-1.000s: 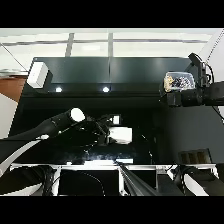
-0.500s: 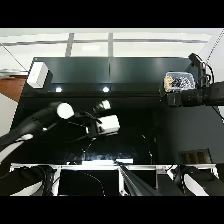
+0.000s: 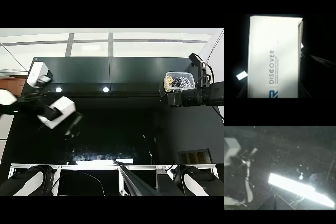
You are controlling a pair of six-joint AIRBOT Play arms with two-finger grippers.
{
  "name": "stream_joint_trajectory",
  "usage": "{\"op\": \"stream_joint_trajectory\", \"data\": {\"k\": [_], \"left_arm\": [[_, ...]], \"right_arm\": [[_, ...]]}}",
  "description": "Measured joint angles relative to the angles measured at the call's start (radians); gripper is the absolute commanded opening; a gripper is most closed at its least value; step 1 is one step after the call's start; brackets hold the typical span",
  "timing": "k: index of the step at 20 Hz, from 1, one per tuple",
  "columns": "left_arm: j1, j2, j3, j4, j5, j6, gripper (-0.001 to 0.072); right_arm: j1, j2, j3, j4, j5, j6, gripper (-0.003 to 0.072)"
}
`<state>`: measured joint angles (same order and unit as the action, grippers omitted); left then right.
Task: Fold the box and place the chain.
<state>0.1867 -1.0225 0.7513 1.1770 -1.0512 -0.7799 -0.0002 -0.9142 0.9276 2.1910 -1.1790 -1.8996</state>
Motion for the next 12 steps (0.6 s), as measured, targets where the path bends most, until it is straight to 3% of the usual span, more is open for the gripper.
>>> {"op": "stream_joint_trajectory", "data": {"k": [3,5,9,12], "left_arm": [[0.187,-0.032,0.002,-0.003,0.089,-0.009,0.0292],[0.261,-0.073,0.004,-0.010,0.172,-0.011,0.0292],[0.312,-0.191,0.034,-0.026,0.341,0.002,0.0292],[0.322,-0.280,0.092,-0.041,0.401,0.008,0.0292]], "right_arm": [[0.000,0.000,0.000,-0.002,0.008,0.009,0.0025],[0.000,0.000,0.000,-0.001,0.012,0.017,0.0024],[0.000,0.000,0.000,-0.001,0.014,0.037,0.0025],[0.000,0.000,0.000,-0.001,0.015,0.056,0.0025]]}}
